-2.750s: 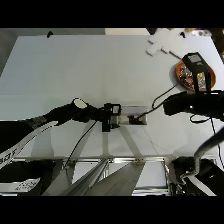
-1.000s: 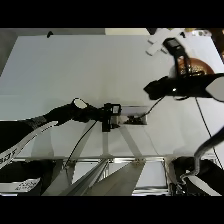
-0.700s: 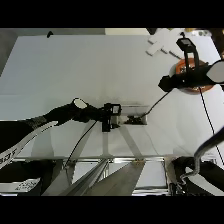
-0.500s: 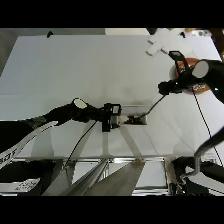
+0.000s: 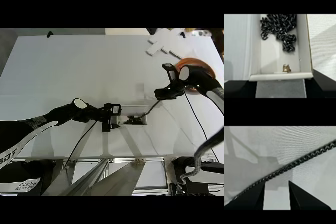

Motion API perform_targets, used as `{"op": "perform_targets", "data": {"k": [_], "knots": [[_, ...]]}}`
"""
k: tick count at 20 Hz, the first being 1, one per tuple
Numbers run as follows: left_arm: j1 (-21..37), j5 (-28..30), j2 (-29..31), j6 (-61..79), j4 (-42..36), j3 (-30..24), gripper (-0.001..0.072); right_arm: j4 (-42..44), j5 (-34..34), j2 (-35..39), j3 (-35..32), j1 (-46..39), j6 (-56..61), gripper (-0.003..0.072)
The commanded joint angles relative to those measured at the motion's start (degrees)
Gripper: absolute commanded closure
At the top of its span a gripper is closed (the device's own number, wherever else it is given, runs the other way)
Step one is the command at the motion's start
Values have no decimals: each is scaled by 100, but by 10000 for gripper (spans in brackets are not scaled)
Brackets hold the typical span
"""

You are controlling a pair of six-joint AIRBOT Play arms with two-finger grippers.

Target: Fold the box and place the chain.

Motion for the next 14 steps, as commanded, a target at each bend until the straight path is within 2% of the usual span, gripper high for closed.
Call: {"op": "perform_targets", "data": {"k": [1, 6, 8, 9, 14], "knots": [[0, 2, 0, 0, 2, 0, 698, -15, -133, -234, -4, -4, 22, 396], [0, 0, 0, 0, 2, 0, 698, -13, -232, -446, -9, -4, 22, 409], [0, 0, 0, 2, 2, 0, 698, -13, -227, -481, -9, -4, 20, 548], [0, 0, 0, 0, 2, 0, 698, -15, -197, -470, -9, -4, 11, 661], [0, 2, 0, 2, 2, 0, 698, -63, 160, 26, -9, -2, -4, 671]]}}
